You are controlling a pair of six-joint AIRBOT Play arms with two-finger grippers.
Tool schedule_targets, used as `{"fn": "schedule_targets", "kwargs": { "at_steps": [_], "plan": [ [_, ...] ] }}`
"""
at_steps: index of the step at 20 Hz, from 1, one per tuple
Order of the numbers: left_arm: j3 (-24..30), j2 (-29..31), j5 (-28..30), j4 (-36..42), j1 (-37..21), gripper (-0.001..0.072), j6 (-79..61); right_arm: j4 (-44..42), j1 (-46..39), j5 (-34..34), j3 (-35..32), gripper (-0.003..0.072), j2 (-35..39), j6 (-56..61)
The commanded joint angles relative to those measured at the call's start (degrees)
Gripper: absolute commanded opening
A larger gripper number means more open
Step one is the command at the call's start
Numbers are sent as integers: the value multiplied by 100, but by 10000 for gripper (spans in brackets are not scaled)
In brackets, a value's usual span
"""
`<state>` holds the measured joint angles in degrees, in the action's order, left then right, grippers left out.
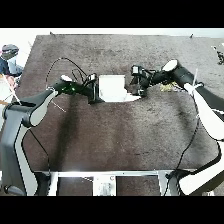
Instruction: Fold the box and place the chain.
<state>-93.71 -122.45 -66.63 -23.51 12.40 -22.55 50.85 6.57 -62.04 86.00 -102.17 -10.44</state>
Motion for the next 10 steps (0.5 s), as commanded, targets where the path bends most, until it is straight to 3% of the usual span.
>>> {"fn": "schedule_targets", "kwargs": {
  "at_steps": [1,2,3,4,7,9,10],
  "plan": [
    [-2,0,0,-2,0,410,2,164,195,256,-59,599,-216,-33],
    [-2,0,2,0,0,410,2,164,247,323,-59,599,-251,-31],
    [-2,0,0,-2,0,410,2,162,291,389,-59,546,-282,-31],
    [-2,0,0,-2,0,410,2,162,326,459,-61,426,-304,-31],
    [-2,0,0,0,0,410,2,44,337,527,-66,408,-345,-28],
    [-2,0,2,0,0,410,0,-210,337,509,-66,226,-345,-31],
    [-2,0,0,-2,-2,410,2,-354,337,505,-66,223,-358,-31]
  ]
}}
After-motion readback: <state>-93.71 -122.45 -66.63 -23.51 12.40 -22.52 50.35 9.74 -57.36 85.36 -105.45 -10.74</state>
